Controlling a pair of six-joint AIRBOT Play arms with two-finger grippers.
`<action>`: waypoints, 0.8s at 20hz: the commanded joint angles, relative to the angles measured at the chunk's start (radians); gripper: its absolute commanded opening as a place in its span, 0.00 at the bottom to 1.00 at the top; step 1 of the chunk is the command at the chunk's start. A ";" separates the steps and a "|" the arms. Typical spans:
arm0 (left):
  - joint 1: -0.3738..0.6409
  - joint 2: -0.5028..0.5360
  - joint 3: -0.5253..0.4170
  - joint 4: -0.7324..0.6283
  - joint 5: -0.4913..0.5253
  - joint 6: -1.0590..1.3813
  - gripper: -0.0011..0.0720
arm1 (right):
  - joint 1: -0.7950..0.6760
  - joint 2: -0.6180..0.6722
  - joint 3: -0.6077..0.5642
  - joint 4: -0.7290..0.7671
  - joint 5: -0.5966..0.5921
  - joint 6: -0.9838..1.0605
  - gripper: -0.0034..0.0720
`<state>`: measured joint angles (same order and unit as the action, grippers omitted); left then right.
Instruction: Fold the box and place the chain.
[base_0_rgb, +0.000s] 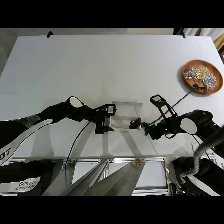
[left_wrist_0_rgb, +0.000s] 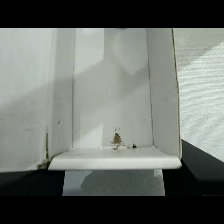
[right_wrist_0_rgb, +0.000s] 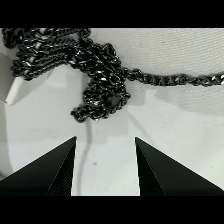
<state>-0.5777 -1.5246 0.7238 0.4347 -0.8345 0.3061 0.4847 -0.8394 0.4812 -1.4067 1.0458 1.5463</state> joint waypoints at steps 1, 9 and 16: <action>0.001 0.001 0.000 0.000 0.000 0.000 0.55 | 0.032 -0.055 -0.014 -0.005 -0.031 0.039 0.58; 0.001 0.001 0.000 0.000 0.000 0.000 0.55 | 0.102 -0.179 -0.014 -0.037 -0.150 0.133 0.50; 0.001 0.001 0.000 0.000 0.000 0.000 0.55 | 0.102 -0.181 -0.014 -0.037 -0.146 0.133 0.26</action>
<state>-0.5774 -1.5246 0.7238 0.4347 -0.8349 0.3061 0.5850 -1.0164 0.4675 -1.4429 0.9028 1.6760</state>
